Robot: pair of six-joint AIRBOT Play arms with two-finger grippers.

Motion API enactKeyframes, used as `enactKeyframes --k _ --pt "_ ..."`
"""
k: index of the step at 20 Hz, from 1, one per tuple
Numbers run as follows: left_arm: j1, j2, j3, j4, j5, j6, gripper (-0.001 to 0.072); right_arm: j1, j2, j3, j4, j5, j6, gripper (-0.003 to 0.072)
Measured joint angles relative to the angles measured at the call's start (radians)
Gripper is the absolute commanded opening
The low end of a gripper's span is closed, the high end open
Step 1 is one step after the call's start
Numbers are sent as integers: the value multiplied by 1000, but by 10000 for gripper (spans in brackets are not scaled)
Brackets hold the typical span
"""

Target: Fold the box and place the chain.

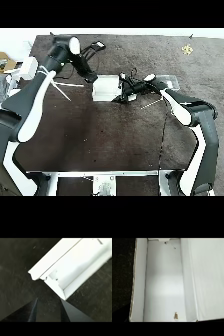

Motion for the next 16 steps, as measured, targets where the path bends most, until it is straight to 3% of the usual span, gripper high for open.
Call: enactKeyframes --k 5,10,12,16 --pt "167 -1 -5 -300 -14 406 309 0 0 0 0 0 0 367" --pt "296 -39 -74 -595 -17 727 313 0 0 0 0 0 0 367" --pt "322 -73 -108 -663 -17 835 625 0 0 0 0 0 0 367" --pt "338 -152 -154 -742 -35 984 664 0 0 0 0 0 0 367"
